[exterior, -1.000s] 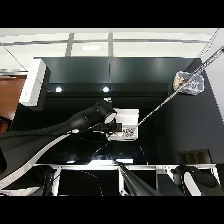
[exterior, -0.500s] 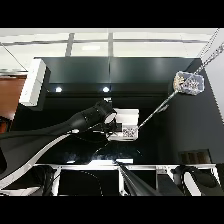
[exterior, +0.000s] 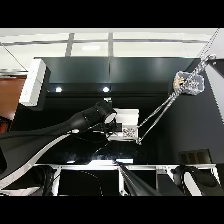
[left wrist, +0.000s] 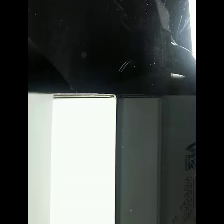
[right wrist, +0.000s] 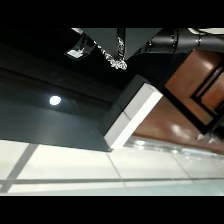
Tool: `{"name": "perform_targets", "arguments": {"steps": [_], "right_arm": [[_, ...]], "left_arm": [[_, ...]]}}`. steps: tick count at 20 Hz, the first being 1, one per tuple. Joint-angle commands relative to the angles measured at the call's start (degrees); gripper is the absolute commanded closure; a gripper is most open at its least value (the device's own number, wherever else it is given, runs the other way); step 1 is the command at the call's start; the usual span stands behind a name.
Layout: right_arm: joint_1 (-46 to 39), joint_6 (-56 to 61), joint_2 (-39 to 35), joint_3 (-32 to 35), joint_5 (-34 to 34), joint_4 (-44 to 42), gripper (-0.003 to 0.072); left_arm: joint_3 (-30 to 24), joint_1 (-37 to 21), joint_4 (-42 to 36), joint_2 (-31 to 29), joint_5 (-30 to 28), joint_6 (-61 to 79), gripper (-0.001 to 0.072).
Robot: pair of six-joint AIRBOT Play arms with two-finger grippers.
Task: Fold the box and place the chain.
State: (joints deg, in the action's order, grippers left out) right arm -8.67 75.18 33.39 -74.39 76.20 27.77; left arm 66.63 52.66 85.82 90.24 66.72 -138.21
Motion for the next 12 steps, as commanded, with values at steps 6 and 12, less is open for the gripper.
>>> {"name": "perform_targets", "arguments": {"steps": [6, 12], "right_arm": [[9.53, 0.04, 0.11, 12.26, -4.72, -3.63, 0.0681], [20.28, -0.07, 4.42, 23.17, -14.01, -2.56, 0.0681]], "left_arm": [[0.02, -0.04, 0.02, 0.02, 0.00, 0.00, 0.0679], [0.02, -0.04, 0.02, 0.02, 0.00, 0.00, 0.0679]]}}
